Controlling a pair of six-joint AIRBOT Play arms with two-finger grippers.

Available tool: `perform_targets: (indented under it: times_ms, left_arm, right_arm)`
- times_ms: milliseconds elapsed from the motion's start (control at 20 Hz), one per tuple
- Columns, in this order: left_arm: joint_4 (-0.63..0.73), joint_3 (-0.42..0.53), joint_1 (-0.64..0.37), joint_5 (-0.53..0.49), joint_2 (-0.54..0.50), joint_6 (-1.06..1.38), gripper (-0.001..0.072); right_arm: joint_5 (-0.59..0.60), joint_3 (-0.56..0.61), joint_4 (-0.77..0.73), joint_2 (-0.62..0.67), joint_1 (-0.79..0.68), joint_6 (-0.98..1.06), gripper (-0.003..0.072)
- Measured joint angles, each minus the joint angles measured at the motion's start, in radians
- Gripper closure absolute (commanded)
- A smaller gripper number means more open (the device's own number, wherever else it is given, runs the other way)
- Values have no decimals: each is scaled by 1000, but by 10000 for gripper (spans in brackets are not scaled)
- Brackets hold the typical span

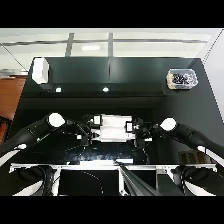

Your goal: Fold the box and place the chain.

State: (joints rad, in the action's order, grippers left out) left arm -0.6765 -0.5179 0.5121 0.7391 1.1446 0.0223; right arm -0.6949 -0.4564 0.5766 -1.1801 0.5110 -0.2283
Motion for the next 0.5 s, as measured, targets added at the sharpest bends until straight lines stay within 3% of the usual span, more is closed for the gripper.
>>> perform_targets:
  times_ms: [50,300,450,500]
  left_arm:
    - [18,0,2,-6,1,0,580]
    - [54,4,37,0,10,0,580]
    - [58,5,52,-1,22,0,569]
    - [59,5,55,-3,24,0,537]
  right_arm:
    - [0,0,0,0,0,0,273]
    - [0,0,0,0,0,0,273]
    - [0,0,0,0,0,0,272]
    - [0,0,0,0,0,0,272]
